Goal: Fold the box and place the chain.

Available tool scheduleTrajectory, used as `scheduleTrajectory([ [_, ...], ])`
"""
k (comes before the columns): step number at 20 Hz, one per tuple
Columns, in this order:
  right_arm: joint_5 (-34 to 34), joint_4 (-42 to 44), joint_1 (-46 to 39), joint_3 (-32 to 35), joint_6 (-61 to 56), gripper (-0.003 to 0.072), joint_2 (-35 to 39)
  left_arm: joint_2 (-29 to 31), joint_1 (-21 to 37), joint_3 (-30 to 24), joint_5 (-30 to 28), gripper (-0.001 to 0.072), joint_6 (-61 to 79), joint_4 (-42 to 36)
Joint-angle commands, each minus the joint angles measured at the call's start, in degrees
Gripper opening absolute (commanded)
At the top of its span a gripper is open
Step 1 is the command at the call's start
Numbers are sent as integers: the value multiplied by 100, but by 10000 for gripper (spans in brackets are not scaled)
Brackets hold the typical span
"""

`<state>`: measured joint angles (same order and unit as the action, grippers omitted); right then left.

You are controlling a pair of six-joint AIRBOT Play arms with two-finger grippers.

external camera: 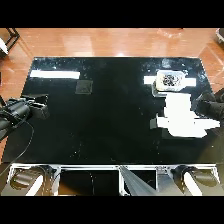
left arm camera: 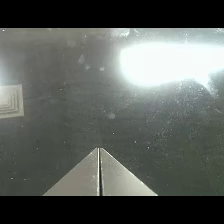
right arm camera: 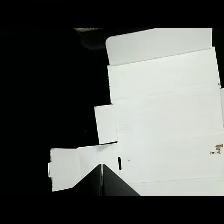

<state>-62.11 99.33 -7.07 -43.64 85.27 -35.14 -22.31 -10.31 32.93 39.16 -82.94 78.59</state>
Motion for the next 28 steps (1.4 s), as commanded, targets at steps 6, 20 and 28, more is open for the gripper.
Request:
scheduleTrajectory([
  [6,0,2,-4,2,0,20,4,2,-4,0,0,23,2,0],
  [20,175,24,-4,2,-2,19,4,-13,-4,-2,-743,23,0,-44],
  [28,1298,4,-4,2,-2,194,2,-892,-7,0,-629,637,-4,-37],
])
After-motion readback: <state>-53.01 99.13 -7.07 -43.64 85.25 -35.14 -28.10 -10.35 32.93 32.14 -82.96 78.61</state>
